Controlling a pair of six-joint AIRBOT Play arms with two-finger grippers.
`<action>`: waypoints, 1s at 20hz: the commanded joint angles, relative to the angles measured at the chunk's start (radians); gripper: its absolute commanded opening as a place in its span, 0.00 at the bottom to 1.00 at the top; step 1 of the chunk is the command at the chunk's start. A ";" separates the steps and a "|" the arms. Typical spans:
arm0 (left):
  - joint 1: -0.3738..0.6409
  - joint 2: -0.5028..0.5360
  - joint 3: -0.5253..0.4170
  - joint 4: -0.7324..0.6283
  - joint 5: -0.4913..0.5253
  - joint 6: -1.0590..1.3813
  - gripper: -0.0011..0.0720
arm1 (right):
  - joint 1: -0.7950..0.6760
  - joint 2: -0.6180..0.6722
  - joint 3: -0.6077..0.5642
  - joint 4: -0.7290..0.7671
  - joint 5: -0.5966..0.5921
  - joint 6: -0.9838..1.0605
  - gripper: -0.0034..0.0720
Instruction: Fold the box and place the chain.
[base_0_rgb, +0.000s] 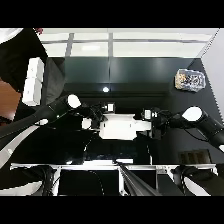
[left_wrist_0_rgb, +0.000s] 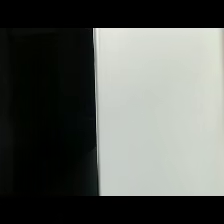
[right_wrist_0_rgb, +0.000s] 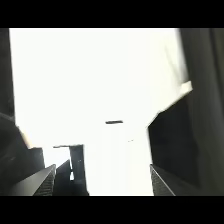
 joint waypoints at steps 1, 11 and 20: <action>-0.001 0.000 0.000 0.000 0.002 -0.001 0.05 | 0.016 0.003 -0.038 -0.016 0.019 0.032 0.98; -0.001 0.000 0.000 0.000 0.003 -0.001 0.05 | 0.178 0.003 -0.082 0.029 -0.091 0.014 0.98; -0.001 0.000 0.000 0.000 0.007 -0.001 0.05 | 0.203 -0.055 -0.085 0.152 -0.163 -0.025 0.98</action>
